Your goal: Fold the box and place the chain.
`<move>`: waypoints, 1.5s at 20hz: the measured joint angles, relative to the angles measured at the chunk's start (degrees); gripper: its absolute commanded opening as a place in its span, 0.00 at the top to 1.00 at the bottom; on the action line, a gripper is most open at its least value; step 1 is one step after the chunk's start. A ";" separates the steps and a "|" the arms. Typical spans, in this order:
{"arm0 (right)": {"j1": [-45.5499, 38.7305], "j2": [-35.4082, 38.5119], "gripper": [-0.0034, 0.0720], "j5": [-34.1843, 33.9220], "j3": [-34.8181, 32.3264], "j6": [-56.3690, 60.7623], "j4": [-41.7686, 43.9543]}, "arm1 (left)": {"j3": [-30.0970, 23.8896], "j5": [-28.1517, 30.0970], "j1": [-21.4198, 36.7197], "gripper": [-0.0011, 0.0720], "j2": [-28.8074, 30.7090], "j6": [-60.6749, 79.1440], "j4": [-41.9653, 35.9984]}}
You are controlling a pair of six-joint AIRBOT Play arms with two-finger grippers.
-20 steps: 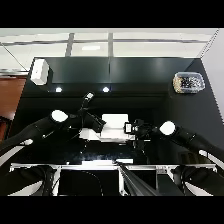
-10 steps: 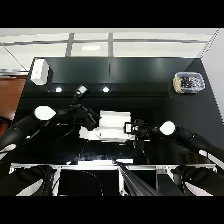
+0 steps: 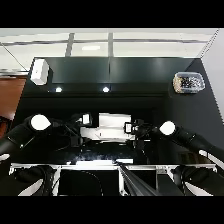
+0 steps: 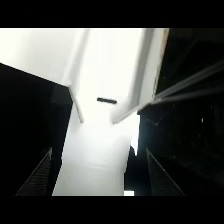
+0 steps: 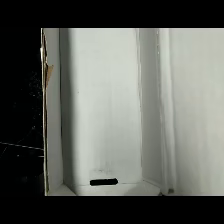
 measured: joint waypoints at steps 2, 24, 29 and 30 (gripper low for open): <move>0.00 0.00 0.39 0.02 0.00 0.00 0.00 | -0.13 0.81 -0.96 0.03 -2.03 2.43 0.52; 0.00 0.00 0.39 0.09 -0.02 0.00 0.00 | 0.00 10.05 -9.49 0.66 -6.86 5.18 -7.80; 0.00 0.00 0.39 0.09 0.00 0.00 0.00 | 0.00 11.41 -9.49 0.66 -7.76 5.03 -10.34; 0.00 0.00 0.39 0.09 0.00 0.00 0.02 | 0.00 11.39 -9.49 0.66 -8.09 5.03 -11.34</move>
